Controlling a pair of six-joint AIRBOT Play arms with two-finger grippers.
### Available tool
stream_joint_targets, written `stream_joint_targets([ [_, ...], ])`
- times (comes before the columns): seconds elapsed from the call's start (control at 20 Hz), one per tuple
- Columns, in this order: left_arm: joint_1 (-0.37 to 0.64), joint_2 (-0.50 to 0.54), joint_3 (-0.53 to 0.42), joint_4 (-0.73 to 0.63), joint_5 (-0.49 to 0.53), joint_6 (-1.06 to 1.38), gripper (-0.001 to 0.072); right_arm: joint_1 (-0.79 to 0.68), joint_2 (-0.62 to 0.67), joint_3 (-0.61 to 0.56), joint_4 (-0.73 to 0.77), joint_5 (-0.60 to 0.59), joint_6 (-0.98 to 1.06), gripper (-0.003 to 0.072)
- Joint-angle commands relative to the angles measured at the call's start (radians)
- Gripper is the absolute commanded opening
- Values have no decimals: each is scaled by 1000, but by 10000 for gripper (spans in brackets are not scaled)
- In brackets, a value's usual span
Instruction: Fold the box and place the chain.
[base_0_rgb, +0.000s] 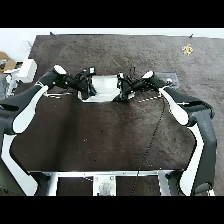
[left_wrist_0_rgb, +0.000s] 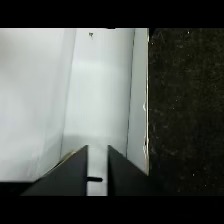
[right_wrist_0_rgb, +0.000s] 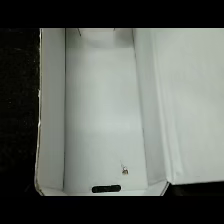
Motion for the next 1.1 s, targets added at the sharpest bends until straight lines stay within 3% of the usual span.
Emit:
stream_joint_targets([
  [0.0, 41, 14, 18, 28, -38, -117, 19, 0, 0, 0, 0, 0, 0, 379],
  [0.1, 71, 35, 72, 34, -138, -256, 12, 0, 0, 0, 0, 0, 0, 379],
  [0.25, 117, 100, 145, 111, -175, -569, 11, 0, 0, 0, 0, 0, 0, 379],
  [0.5, 249, 169, 158, 177, -249, -1055, 12, 0, 0, 0, 0, 0, 0, 379],
  [0.75, 330, 168, 31, 113, -238, -1157, 11, 0, 0, 0, 0, 0, 0, 379],
  [1.05, 307, 168, -225, 32, 17, -1155, 11, 0, 0, 0, 0, 0, 0, 378],
])
